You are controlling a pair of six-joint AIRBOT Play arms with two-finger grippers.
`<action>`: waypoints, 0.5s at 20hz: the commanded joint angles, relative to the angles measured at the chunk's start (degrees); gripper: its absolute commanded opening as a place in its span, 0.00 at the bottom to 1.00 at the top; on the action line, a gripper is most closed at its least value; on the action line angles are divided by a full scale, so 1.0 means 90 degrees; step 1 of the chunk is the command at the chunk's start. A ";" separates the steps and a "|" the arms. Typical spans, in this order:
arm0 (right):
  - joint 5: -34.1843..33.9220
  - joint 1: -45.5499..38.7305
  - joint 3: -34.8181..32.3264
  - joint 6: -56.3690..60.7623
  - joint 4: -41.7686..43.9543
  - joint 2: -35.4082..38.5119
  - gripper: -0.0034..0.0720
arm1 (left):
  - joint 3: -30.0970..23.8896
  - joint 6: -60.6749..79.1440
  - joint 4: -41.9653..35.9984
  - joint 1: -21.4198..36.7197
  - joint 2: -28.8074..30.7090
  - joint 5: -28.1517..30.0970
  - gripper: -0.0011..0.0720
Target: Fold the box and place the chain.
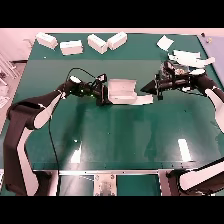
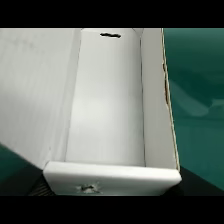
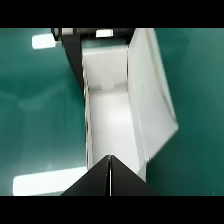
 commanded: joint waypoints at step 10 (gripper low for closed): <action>-0.2069 0.0811 0.0046 0.0019 0.0648 -0.0245 0.06 | -0.0002 0.0002 0.0005 -0.0005 0.0000 -0.0005 0.78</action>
